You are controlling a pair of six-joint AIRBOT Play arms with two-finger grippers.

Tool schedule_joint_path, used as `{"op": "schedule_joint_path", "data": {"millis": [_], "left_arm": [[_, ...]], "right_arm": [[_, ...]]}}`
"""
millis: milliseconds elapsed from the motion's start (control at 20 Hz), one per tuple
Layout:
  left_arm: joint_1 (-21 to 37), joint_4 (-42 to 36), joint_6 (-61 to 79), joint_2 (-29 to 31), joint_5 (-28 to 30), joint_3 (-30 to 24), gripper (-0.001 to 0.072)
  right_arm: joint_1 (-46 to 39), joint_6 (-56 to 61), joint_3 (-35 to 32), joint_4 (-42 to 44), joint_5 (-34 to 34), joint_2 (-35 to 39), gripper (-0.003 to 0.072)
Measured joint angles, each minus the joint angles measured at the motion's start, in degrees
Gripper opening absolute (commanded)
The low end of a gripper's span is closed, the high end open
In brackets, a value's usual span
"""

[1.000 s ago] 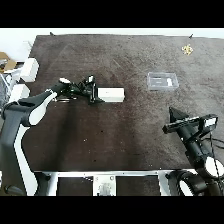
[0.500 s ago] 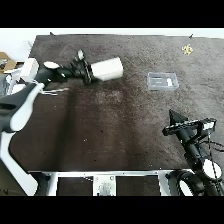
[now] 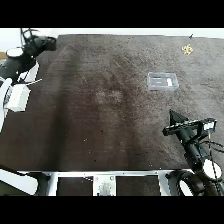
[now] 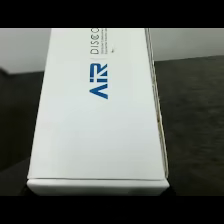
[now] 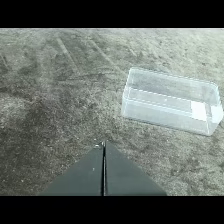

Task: Fold the box and place the chain.

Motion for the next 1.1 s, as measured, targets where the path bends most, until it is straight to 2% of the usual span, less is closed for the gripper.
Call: {"op": "schedule_joint_path", "data": {"millis": [150, 350, 550, 800, 1100], "left_arm": [[1.09, 0.07, -2.97, -0.11, 6.14, -5.11, 0.0009], [1.53, 0.20, -3.91, -2.56, 8.39, -8.02, 0.0008], [2.01, 0.42, -4.48, -4.85, 8.02, -8.85, 0.0009], [5.25, 0.42, -6.25, -6.05, 7.39, -9.16, 0.0009], [6.36, 5.90, -6.95, -8.68, 6.25, -9.18, 0.0010]], "right_arm": [[0.00, 0.00, 0.00, 0.02, -0.20, 0.00, 0.0004], [0.00, -0.02, -0.13, 0.02, -0.26, 0.00, 0.0004], [0.00, -0.02, -0.28, 0.02, -0.28, 0.00, 0.0004], [0.00, -0.02, -0.31, 0.02, -0.31, 0.00, 0.0004], [0.00, -0.02, -0.42, 0.02, -0.28, 0.00, 0.0004]]}}
